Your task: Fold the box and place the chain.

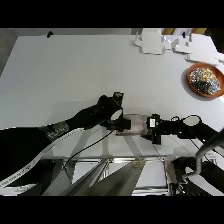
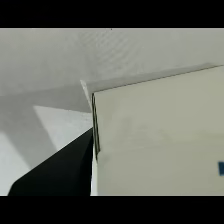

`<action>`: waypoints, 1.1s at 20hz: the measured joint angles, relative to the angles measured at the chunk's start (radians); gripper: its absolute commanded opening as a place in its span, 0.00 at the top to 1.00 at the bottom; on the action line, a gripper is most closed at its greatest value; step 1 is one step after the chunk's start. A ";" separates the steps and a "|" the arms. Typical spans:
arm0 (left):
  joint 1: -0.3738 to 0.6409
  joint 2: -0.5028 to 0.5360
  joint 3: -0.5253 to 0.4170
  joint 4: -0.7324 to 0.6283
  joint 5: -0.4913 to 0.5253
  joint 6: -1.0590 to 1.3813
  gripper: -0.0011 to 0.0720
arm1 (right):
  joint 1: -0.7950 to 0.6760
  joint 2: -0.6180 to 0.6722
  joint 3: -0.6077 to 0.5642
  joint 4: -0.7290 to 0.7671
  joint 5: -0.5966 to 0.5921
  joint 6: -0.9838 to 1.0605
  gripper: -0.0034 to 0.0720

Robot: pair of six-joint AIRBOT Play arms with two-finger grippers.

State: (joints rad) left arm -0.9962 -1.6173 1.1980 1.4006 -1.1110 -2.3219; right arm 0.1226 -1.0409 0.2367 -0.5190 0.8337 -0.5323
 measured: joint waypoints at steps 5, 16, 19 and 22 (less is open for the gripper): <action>-0.007 -0.018 0.016 0.031 -0.033 -0.046 0.81 | 0.000 0.000 0.000 0.000 0.000 0.000 0.21; -0.016 -0.027 0.018 0.056 -0.052 -0.080 0.57 | 0.000 0.000 0.000 -0.002 -0.006 0.000 0.21; -0.017 -0.026 0.018 0.059 -0.055 -0.083 0.61 | 0.000 0.000 0.000 -0.001 -0.005 0.000 0.21; -0.019 -0.026 0.018 0.072 -0.056 -0.085 0.71 | 0.000 0.000 0.000 -0.001 -0.002 0.000 0.21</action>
